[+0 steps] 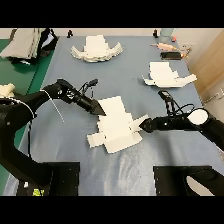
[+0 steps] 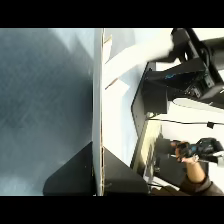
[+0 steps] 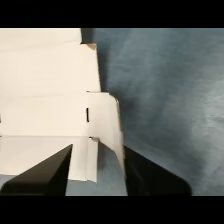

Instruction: Fold the box.

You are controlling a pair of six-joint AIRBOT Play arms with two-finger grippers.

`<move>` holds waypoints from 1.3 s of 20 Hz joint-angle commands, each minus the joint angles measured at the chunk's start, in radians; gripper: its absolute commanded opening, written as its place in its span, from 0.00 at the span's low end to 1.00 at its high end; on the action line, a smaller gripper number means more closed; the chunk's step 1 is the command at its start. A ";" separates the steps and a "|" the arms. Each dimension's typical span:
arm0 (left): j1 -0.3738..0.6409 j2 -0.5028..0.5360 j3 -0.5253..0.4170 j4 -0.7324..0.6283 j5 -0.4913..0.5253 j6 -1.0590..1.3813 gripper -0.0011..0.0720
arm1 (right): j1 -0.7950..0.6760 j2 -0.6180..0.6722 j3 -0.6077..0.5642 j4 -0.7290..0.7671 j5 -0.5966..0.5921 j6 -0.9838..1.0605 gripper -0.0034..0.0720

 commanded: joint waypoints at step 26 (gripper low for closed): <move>-0.304 0.282 -0.112 0.074 0.493 0.619 0.03 | -0.003 -0.235 0.101 -0.233 0.051 0.238 0.05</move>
